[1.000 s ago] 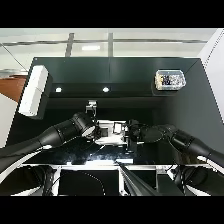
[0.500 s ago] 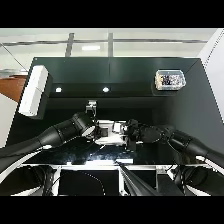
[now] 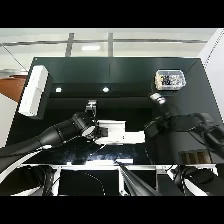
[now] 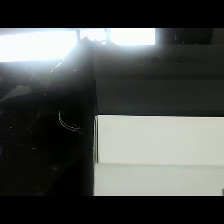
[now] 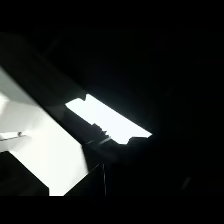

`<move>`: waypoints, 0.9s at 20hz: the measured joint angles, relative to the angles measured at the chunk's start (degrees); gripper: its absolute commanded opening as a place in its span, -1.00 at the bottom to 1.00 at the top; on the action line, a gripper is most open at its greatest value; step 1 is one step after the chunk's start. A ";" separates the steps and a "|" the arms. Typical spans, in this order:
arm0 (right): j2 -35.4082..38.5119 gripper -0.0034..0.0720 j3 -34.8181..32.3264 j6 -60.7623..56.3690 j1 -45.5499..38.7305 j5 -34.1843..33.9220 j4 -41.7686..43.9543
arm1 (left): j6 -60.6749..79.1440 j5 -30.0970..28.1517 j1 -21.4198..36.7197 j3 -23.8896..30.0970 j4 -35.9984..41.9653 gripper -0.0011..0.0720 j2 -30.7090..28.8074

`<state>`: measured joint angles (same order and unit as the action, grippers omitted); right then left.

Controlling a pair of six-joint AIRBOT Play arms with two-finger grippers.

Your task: Fold the box and place the chain.

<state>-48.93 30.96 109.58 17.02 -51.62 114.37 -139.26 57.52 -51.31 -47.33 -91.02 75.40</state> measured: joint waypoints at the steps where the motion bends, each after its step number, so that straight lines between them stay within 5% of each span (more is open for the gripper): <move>1: 0.63 -0.85 -0.68 -4.31 -3.54 -2.34 -0.22 | 0.00 0.02 0.00 0.00 0.00 -0.89 0.00; 7: -2.19 -0.86 -8.92 -14.19 -11.74 -4.39 12.66 | 0.00 0.11 0.00 0.00 0.04 -0.89 0.00; 16: -11.52 -0.84 -11.23 -12.26 0.48 5.42 30.29 | 0.02 0.17 0.00 0.00 0.04 -0.89 0.00; 18: -11.96 0.27 -10.58 -12.04 2.62 6.21 31.58 | 0.02 0.17 0.00 0.00 0.04 -0.89 0.00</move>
<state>-60.88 20.38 97.54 19.64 -45.41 145.95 -139.24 57.69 -51.31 -47.33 -90.98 75.40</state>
